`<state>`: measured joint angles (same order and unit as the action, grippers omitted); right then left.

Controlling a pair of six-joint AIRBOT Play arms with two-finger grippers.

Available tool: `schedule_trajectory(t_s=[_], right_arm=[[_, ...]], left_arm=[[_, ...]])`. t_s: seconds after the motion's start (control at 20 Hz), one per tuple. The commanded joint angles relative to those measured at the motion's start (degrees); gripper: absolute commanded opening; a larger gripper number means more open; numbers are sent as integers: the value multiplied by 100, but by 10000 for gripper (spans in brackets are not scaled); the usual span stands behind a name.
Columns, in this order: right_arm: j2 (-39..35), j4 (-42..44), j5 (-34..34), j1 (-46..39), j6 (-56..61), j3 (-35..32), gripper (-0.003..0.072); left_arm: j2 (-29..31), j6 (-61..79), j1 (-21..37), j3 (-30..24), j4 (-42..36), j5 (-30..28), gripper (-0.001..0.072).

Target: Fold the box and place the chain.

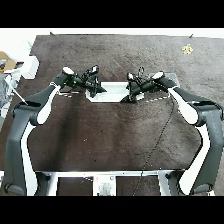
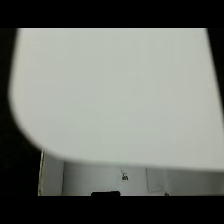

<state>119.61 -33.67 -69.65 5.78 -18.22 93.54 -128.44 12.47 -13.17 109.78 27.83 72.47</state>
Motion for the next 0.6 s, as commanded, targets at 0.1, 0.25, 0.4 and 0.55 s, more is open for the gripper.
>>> schedule_trajectory(t_s=[0.1, 0.25, 0.4, 0.55], right_arm=[[4, 4, -2, -4, 2, 2, 386], [4, 4, -2, -4, 2, 2, 386], [4, 4, -2, -4, 2, 2, 385], [4, 2, -2, -4, 2, 2, 386]], left_arm=[[0, 2, 0, -2, 0, 9, 12], [7, -9, 0, 11, -28, 68, 192], [31, -107, 20, 11, -245, 72, 351], [160, -184, 155, 11, -271, 203, 352]])
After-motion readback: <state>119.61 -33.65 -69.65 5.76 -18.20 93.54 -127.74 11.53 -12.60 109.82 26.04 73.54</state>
